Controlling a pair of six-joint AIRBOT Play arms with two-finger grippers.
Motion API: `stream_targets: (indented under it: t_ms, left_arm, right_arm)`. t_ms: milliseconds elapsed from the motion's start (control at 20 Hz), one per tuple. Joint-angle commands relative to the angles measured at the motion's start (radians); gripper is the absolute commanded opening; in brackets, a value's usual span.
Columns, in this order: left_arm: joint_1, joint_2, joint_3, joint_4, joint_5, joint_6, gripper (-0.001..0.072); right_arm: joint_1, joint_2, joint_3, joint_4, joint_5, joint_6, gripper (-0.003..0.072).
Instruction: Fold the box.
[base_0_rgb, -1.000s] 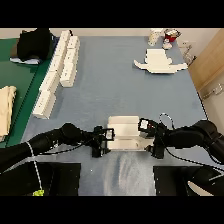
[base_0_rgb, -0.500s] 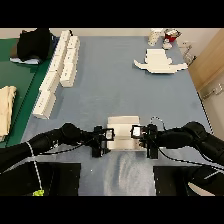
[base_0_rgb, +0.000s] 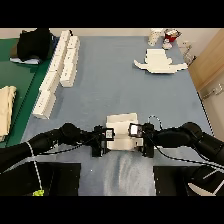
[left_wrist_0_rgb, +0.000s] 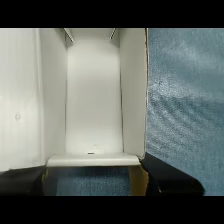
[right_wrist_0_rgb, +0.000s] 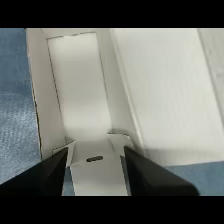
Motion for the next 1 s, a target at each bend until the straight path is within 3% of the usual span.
stream_targets:
  t_ms: [0,250,350,400,450,500,600,750,850,950]
  left_arm:
    - [0.001,-0.001,0.001,0.0,-0.002,0.001,0.0454]
    - [0.001,-0.001,0.001,0.0,-0.002,0.002,0.0454]
    - [0.001,-0.001,0.001,0.0,-0.002,0.002,0.0454]
    - [0.001,-0.001,0.001,0.0,-0.002,0.001,0.0454]
    - [0.001,-0.001,0.001,0.0,-0.002,0.001,0.0454]
    - [0.001,-0.001,0.001,0.0,-0.002,0.001,0.0454]
    - [0.001,-0.001,0.001,0.0,-0.002,0.001,0.0454]
    - [0.001,-0.001,0.001,0.0,-0.002,0.002,0.0454]
    - [0.001,-0.001,0.001,0.0,-0.002,0.002,0.0454]
    - [0.001,-0.001,0.001,0.0,-0.002,0.001,0.0454]
  right_arm:
    - [0.001,-0.005,-0.001,0.009,-0.006,0.003,0.0666]
    - [0.0,-0.002,0.0,-0.006,-0.024,0.021,0.066]
    - [0.0,-0.001,0.013,-0.078,-0.074,0.124,0.0646]
    - [0.0,-0.001,0.024,-0.145,-0.122,0.229,0.0463]
    - [-0.001,-0.001,0.04,-0.217,-0.182,0.346,0.0144]
    - [-0.002,-0.001,0.06,-0.28,-0.245,0.471,0.0004]
    - [-0.008,0.003,0.1,-0.359,-0.349,0.666,0.0004]
    - [-0.068,0.035,0.129,-0.509,-0.404,0.993,0.0004]
    - [-0.186,0.043,0.128,-0.546,-0.432,1.167,0.0002]
    - [-0.36,0.043,0.128,-0.486,-0.44,1.203,0.0002]
